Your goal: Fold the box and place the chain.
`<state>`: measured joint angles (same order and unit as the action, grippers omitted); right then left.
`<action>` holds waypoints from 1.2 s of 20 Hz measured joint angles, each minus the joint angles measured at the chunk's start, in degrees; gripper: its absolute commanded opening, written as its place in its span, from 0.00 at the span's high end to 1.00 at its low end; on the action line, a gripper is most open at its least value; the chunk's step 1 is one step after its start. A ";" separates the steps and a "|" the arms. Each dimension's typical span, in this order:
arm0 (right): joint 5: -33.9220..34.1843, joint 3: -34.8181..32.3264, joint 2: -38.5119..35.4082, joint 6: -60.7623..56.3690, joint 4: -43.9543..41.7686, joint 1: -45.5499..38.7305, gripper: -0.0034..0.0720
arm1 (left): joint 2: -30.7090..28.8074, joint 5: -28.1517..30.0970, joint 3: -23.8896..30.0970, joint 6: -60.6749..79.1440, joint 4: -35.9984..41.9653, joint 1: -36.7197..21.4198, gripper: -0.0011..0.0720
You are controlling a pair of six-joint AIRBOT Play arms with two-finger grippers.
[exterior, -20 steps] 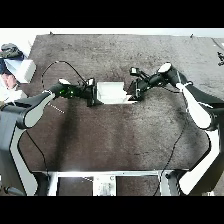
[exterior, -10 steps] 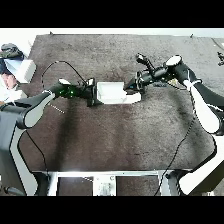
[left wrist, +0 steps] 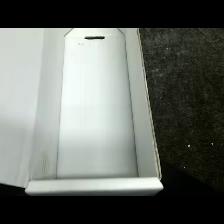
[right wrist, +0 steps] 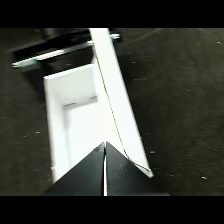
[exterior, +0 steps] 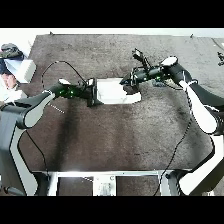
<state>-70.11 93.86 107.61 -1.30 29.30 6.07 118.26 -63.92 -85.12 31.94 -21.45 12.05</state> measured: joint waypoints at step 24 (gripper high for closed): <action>7.58 0.02 7.74 -0.02 0.15 0.00 0.93 | 0.00 0.04 0.02 -0.02 0.04 0.00 0.44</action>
